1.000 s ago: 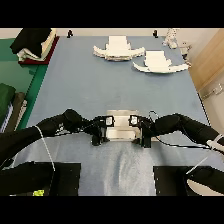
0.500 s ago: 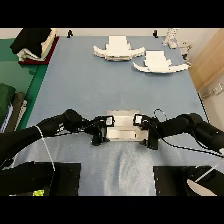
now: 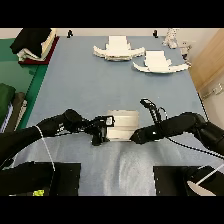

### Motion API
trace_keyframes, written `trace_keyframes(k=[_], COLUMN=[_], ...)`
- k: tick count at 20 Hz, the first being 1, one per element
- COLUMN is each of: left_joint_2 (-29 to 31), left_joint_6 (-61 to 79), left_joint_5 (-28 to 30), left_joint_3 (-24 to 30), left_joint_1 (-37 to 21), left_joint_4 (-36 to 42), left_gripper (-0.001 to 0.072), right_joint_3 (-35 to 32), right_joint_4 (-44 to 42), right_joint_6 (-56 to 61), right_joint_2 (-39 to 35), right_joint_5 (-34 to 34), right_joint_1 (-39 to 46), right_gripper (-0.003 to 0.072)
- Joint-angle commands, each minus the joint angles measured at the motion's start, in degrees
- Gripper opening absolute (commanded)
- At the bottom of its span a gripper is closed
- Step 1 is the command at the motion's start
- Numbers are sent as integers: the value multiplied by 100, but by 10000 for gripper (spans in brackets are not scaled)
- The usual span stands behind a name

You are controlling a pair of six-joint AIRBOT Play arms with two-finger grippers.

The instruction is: Fold the box.

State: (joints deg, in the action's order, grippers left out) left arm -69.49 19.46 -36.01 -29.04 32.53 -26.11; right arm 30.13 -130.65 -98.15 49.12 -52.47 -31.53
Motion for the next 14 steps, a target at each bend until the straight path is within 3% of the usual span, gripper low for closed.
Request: trace_keyframes(k=[1, 8, 14], left_joint_2=[4, 4, 4], left_joint_6=[0, 0, 0], left_joint_5=[0, 0, 0], left_joint_3=[0, 0, 0], left_joint_1=[-2, -2, -2], left_joint_4=[0, 0, 0], left_gripper=[497, 497, 497], right_joint_3=[247, 1497, 1587], right_joint_4=[-546, -243, -249], right_joint_6=[1038, 1082, 1080], right_joint_2=[507, 1759, 2758], right_joint_5=[940, 1220, 1134], right_joint_1=[-243, -164, -42], right_gripper=[43, 36, 36])
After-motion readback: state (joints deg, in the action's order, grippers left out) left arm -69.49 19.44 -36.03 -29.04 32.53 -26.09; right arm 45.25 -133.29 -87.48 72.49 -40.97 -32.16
